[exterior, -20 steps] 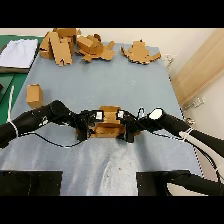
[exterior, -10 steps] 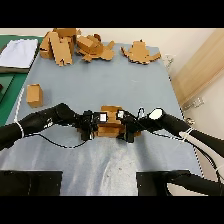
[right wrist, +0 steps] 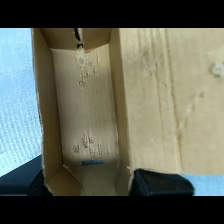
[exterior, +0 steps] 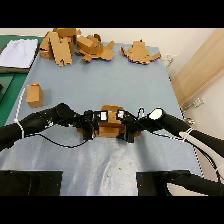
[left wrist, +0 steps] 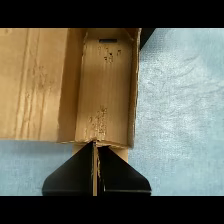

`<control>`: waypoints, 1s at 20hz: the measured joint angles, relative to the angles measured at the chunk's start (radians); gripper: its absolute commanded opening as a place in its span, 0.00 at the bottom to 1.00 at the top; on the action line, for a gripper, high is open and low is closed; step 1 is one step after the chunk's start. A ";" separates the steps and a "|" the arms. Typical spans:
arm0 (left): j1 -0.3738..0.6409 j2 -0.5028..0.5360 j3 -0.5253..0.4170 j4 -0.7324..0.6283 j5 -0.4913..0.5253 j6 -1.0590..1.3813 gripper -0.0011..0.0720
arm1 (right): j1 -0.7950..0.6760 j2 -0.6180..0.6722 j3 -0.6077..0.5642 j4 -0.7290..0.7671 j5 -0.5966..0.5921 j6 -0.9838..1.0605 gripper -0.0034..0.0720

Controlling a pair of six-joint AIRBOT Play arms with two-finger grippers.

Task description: Fold the box.

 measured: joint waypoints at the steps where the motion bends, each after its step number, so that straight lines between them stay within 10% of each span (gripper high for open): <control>1: -0.003 0.000 0.000 -0.003 -0.002 0.001 0.09 | 0.000 0.000 0.000 0.000 0.000 0.000 0.85; 4: -0.014 0.000 0.000 -0.009 -0.003 0.002 0.15 | 0.000 0.000 0.000 0.000 0.000 0.000 0.85; 6: -0.017 0.000 0.000 -0.010 -0.005 0.003 0.48 | 0.000 0.000 0.000 0.000 0.000 0.000 0.85; 10: -0.021 -0.001 0.000 -0.019 -0.002 0.003 0.48 | 0.000 0.000 0.000 0.000 0.000 0.000 0.85; 12: -0.021 -0.001 0.000 -0.031 0.000 0.003 0.72 | 0.000 0.000 0.000 0.000 0.000 0.000 0.85; 20: -0.021 -0.002 0.000 -0.064 0.001 -0.001 0.75 | 0.000 0.000 0.000 -0.001 -0.002 0.001 0.85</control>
